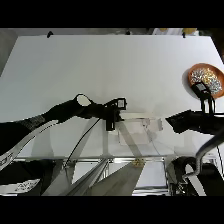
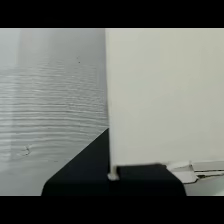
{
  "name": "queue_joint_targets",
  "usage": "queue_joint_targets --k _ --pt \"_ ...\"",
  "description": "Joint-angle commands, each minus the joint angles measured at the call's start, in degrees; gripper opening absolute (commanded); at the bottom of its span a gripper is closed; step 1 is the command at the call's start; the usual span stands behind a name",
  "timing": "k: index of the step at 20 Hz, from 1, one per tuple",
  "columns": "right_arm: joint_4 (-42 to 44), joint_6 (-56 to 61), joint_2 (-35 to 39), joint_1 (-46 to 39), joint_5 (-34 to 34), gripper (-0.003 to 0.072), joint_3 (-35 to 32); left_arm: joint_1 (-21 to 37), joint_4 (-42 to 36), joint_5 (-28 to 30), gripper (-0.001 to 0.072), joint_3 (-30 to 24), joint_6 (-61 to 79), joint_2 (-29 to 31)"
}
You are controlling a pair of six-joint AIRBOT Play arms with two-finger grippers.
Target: Fold the box and place the chain.
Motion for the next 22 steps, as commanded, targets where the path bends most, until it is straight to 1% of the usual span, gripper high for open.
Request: queue_joint_targets --k 1,10,15,22 --pt "0.02 0.0 0.02 0.04 -0.61 0.0338 0.07 -0.04 -0.55 -0.74 0.0003 -0.04 0.7 -1.53" --pt "0.0 0.0 0.02 0.04 -0.63 0.0338 0.07 -0.04 -0.22 -0.35 0.0002 0.48 4.48 -1.51" --pt "-0.02 0.0 0.02 0.04 -0.63 0.0338 0.07 -0.02 4.98 -0.31 0.0001 2.6 4.04 -1.51" --pt "-0.42 -0.02 0.02 0.04 -0.85 0.0338 0.07 0.0 4.94 -0.24 0.0004 2.6 4.07 -1.51"
